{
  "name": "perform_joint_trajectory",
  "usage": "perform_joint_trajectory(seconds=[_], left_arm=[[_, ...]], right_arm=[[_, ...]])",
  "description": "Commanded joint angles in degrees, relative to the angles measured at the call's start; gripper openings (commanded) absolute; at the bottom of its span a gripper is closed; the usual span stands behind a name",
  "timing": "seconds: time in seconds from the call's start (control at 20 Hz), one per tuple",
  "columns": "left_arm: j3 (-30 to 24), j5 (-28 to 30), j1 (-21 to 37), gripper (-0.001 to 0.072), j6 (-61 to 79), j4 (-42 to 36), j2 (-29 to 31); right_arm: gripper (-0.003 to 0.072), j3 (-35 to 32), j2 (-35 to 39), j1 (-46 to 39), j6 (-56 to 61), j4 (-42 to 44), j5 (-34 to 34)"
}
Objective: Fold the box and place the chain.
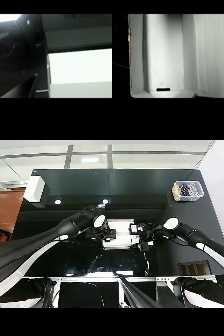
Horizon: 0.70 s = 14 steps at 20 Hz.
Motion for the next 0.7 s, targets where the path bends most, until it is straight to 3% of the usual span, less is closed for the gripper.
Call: perform_joint_trajectory(seconds=[0.0, 0.2, 0.3, 0.4, 0.45, 0.5, 0.65], left_arm=[[0.9, -1.2, -1.36, 0.0367, -3.78, 0.46, -1.68], [0.94, -0.81, -1.73, 0.0347, -5.9, 0.22, -1.95], [1.03, -0.76, -1.73, 0.0196, -5.88, 0.11, -1.95], [1.03, -0.79, -1.73, 0.0159, -5.88, 0.02, -1.95], [1.03, -0.76, -1.73, 0.0067, -5.9, 0.02, -1.95], [1.03, -0.76, -1.73, 0.0029, -5.9, 0.0, -1.95], [1.11, -0.83, -1.73, 0.0035, -5.88, -0.02, -1.95]], right_arm=[[0.0022, -0.02, -0.02, 0.02, -0.02, -0.02, 0.02], [0.0021, -0.02, -0.02, 0.02, -0.04, -0.04, 0.02], [0.0021, -0.02, -0.02, 0.02, -0.04, -0.02, 0.02], [0.0021, -0.02, -0.02, 0.02, -0.02, -0.02, 0.02], [0.0021, -0.02, -0.02, 0.02, -0.02, -0.04, 0.02], [0.0021, -0.02, -0.02, 0.02, -0.02, -0.02, 0.02], [0.0021, -0.02, -0.02, 0.02, -0.02, -0.02, 0.02]])
